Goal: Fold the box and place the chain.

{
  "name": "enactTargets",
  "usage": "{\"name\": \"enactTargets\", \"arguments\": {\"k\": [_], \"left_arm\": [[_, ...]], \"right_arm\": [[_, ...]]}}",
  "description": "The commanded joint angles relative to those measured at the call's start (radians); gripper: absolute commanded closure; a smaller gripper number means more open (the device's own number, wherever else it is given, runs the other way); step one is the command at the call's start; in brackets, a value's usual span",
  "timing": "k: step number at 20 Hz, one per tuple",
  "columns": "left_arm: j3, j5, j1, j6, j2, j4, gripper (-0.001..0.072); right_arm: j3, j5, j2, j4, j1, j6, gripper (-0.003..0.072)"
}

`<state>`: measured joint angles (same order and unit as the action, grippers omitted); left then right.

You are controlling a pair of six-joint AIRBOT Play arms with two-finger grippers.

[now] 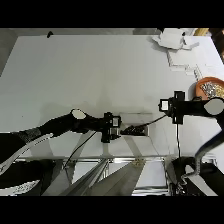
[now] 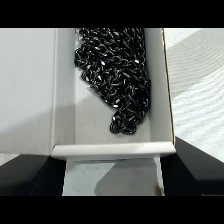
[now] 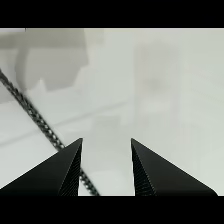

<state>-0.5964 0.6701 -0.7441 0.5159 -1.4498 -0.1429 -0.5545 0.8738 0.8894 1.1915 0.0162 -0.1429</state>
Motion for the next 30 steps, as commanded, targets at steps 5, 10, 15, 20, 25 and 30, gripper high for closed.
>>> {"name": "enactTargets", "arguments": {"k": [5,10,15,20,25,30], "left_arm": [[0.000,0.000,0.000,0.000,0.001,0.000,0.0434],[0.000,0.000,0.000,0.000,0.001,0.000,0.0434],[0.000,0.000,0.000,0.000,0.001,0.000,0.0434],[0.000,0.000,0.000,0.000,0.001,0.000,0.0434],[0.000,0.000,0.000,0.000,0.001,0.000,0.0434],[0.000,0.000,0.000,0.000,0.001,0.000,0.0434]], "right_arm": [[0.000,-0.043,0.206,0.148,0.042,-0.040,0.0361],[0.001,-0.047,0.257,0.143,0.042,-0.103,0.0454],[0.000,-0.019,0.282,0.143,0.042,-0.102,0.0569],[0.000,0.151,0.194,0.145,0.033,-0.095,0.0665],[0.001,0.259,-0.055,0.073,-0.062,-0.011,0.0666],[0.001,0.414,-0.220,0.026,-0.281,0.093,0.0666]]}}
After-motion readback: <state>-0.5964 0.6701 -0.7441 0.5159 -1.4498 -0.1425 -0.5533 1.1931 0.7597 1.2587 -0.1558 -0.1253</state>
